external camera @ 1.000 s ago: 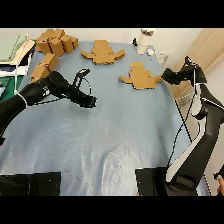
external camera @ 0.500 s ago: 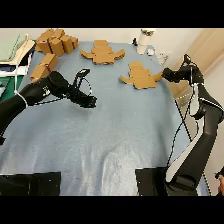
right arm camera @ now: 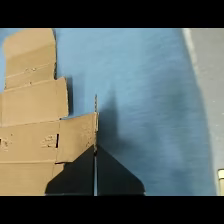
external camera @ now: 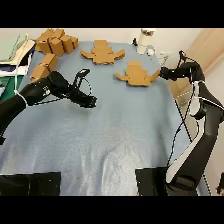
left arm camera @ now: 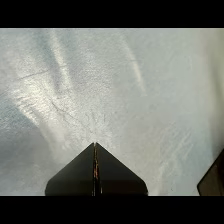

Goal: Fold the box.

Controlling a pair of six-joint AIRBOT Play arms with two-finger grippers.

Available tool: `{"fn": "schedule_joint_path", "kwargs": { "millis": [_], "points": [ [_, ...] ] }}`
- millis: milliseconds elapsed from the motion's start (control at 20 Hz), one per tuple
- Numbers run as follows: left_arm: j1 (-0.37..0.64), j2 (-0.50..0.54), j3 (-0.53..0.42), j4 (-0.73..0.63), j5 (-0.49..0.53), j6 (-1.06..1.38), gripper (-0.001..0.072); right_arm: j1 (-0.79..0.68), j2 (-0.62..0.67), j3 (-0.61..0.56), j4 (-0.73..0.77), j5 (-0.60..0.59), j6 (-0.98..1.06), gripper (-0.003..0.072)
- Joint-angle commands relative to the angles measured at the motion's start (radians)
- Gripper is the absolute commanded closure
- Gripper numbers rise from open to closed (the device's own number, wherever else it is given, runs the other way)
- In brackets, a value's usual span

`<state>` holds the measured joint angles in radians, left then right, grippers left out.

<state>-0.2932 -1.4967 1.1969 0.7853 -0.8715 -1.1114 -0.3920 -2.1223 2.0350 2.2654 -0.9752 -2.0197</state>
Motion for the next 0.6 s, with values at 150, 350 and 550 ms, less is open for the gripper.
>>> {"fn": "schedule_joint_path", "kwargs": {
  "millis": [150,350,550],
  "points": [
    [0.0,0.0,0.001,0.0,0.0,0.0,0.0695,0.06,0.091,-0.111,0.032,-0.166,-0.041,0.0687],
    [0.0,0.0,0.001,0.0,0.0,0.0,0.0695,0.104,0.237,-0.311,0.027,-0.121,-0.039,0.0687],
    [0.0,0.0,0.001,0.0,0.0,0.0,0.0695,0.139,0.415,-0.56,0.007,-0.079,-0.022,0.0687]
  ]
}}
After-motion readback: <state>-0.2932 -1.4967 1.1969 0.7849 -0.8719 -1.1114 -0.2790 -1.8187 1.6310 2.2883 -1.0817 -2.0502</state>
